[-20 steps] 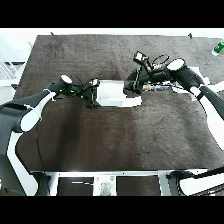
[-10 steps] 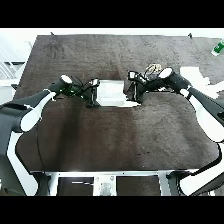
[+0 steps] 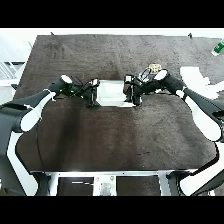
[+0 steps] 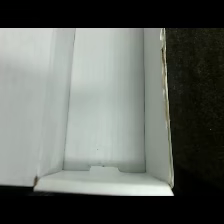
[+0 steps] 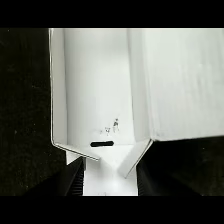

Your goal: Fold the box and place the chain.

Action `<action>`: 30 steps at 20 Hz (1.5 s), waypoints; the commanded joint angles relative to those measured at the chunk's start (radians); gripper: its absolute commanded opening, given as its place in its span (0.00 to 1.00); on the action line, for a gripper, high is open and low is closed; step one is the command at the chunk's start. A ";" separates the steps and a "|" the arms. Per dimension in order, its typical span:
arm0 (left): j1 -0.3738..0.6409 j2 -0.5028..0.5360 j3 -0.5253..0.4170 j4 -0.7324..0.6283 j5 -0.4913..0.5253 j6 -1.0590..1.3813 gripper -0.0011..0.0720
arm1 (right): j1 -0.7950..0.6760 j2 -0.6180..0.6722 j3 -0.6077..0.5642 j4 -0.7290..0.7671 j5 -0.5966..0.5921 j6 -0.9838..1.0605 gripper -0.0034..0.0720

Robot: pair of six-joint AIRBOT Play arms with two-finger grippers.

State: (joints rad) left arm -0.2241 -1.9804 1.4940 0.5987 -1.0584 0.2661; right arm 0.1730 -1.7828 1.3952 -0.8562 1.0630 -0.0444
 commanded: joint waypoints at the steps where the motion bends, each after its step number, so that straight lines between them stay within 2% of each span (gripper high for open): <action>1: 0.000 0.000 0.001 0.000 0.001 0.000 0.87 | 0.017 -0.001 0.000 0.010 0.001 -0.001 0.51; 3: 0.000 0.000 0.001 0.000 0.001 0.000 0.87 | 0.025 -0.001 0.000 0.010 0.001 -0.002 0.38; 15: 0.000 0.000 0.001 0.000 0.000 0.000 0.87 | 0.067 -0.010 0.000 0.063 -0.049 -0.002 0.38; 19: 0.000 0.000 0.001 0.000 0.000 0.000 0.87 | 0.070 -0.023 0.000 0.064 -0.052 -0.002 0.49; 20: 0.000 0.000 0.001 0.000 0.000 0.000 0.87 | 0.070 -0.026 0.000 0.063 -0.052 -0.002 0.67; 21: 0.000 0.000 0.001 0.000 0.000 0.000 0.87 | 0.070 -0.027 0.000 0.063 -0.052 -0.002 0.81; 26: 0.000 0.000 0.001 0.000 0.000 0.000 0.87 | 0.070 -0.028 0.000 0.063 -0.052 -0.002 0.81; 27: 0.000 0.000 0.001 0.000 0.000 0.000 0.87 | 0.068 -0.027 0.000 0.060 -0.052 -0.001 0.73; 28: 0.000 0.000 0.001 0.000 0.000 0.000 0.87 | 0.066 -0.027 0.000 0.048 -0.052 0.000 0.49; 30: 0.000 0.000 0.001 0.000 0.000 0.000 0.87 | 0.056 -0.026 0.001 0.005 -0.050 0.045 0.24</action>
State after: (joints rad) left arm -0.2241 -1.9804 1.4940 0.5976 -1.0584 0.2661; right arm 0.2386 -1.8099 1.3956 -0.8093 1.0119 -0.0368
